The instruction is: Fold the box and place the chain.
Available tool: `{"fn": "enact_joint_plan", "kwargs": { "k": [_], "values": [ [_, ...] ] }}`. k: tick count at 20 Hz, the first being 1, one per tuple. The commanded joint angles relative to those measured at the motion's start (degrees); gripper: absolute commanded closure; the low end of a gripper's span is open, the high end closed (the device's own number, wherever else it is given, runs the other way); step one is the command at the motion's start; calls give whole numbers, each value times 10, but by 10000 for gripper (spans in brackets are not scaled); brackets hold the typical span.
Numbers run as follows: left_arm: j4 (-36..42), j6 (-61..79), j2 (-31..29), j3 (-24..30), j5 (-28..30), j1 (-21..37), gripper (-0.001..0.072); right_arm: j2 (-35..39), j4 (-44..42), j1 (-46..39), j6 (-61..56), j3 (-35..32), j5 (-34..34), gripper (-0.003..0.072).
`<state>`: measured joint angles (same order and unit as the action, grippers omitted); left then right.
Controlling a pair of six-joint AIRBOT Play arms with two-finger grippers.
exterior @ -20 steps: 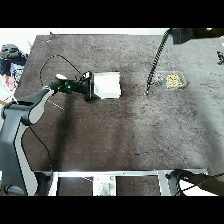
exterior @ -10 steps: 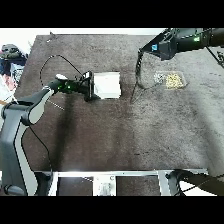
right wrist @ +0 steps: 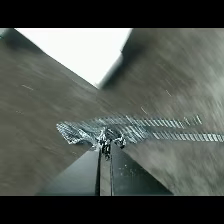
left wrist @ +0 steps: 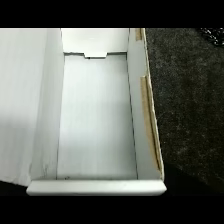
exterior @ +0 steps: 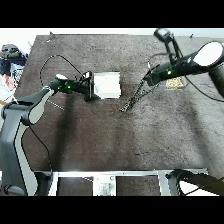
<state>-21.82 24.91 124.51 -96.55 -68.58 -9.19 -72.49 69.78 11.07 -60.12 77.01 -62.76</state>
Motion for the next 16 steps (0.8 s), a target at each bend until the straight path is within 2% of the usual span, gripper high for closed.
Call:
{"fn": "enact_joint_plan", "kwargs": {
  "k": [1, 2, 4, 6, 8, 11, 16],
  "values": [
    [0, 0, 0, 0, 0, 0, 473, 0, 69, 0, -28, -74, 45, 675],
    [0, 0, 0, 0, 0, 0, 473, 0, 70, 0, -30, -88, 49, 674],
    [0, 0, 0, 0, 0, 0, 473, 0, 72, -1, -42, -115, 100, 505],
    [0, 0, 0, 0, 0, 0, 473, -13, 75, -6, -45, -123, 154, 502],
    [0, 0, 0, 0, 0, 0, 473, -41, 74, -19, -64, -123, 178, 382],
    [0, 0, 0, 0, 0, 0, 473, -110, 63, -49, -86, -107, 192, 382],
    [0, 0, 0, 0, 0, 0, 473, -253, 37, -57, -92, 30, 134, 382]
  ]
}}
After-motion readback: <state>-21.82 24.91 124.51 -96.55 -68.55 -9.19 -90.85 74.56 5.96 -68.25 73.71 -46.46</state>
